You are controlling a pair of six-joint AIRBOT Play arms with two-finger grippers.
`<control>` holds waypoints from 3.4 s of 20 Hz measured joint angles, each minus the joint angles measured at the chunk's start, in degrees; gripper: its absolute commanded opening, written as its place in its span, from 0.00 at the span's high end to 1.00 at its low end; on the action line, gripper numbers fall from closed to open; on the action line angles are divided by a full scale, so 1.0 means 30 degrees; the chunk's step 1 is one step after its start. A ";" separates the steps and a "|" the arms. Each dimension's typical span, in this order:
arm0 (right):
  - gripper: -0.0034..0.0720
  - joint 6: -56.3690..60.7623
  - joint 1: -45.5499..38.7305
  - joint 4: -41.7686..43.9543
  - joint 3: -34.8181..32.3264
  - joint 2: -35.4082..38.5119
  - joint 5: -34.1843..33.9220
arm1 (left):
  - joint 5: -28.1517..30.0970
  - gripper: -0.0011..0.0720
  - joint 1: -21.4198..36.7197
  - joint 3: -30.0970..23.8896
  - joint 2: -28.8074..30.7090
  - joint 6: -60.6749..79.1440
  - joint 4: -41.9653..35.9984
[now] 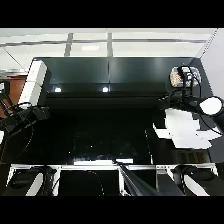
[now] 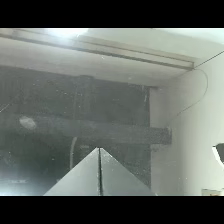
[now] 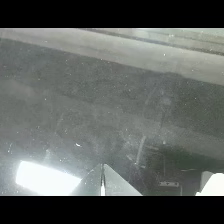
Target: Fold the box and place the chain.
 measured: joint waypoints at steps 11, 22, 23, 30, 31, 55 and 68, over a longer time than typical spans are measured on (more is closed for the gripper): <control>0.93 0.0000 0.0000 0.0000 0.0000 -0.0007 0.0000 | 0.0007 0.95 0.0000 0.0000 0.0000 -0.0007 0.0007; 0.02 0.0000 -0.0044 0.1115 0.0000 -0.0007 -0.4036 | 0.2484 0.95 0.0000 -0.0007 -0.0073 -0.0007 -0.0160; 0.02 0.0029 -0.0270 0.0561 0.0000 -0.0015 -0.4896 | 0.3118 0.95 0.0000 -0.0007 -0.0087 -0.0007 -0.0197; 0.02 0.4255 -1.0295 -0.3563 0.0619 -0.1013 -0.5275 | 0.4495 0.02 0.0000 0.0000 -0.0882 -0.0066 -0.0984; 0.02 0.4131 -1.2437 -0.3876 0.1064 -0.1494 -0.3840 | 0.3883 0.02 0.0000 -0.0007 -0.1260 -0.0058 -0.1013; 0.93 -0.5486 -1.6247 0.1537 0.5872 -0.6200 1.3063 | -0.0313 0.02 -0.0044 0.0109 -0.3096 0.0495 -0.1982; 0.93 -0.3614 -0.0029 1.0222 -0.6105 0.1763 -0.1246 | -0.1355 0.02 -0.3191 0.2907 -1.1060 0.7890 -1.1504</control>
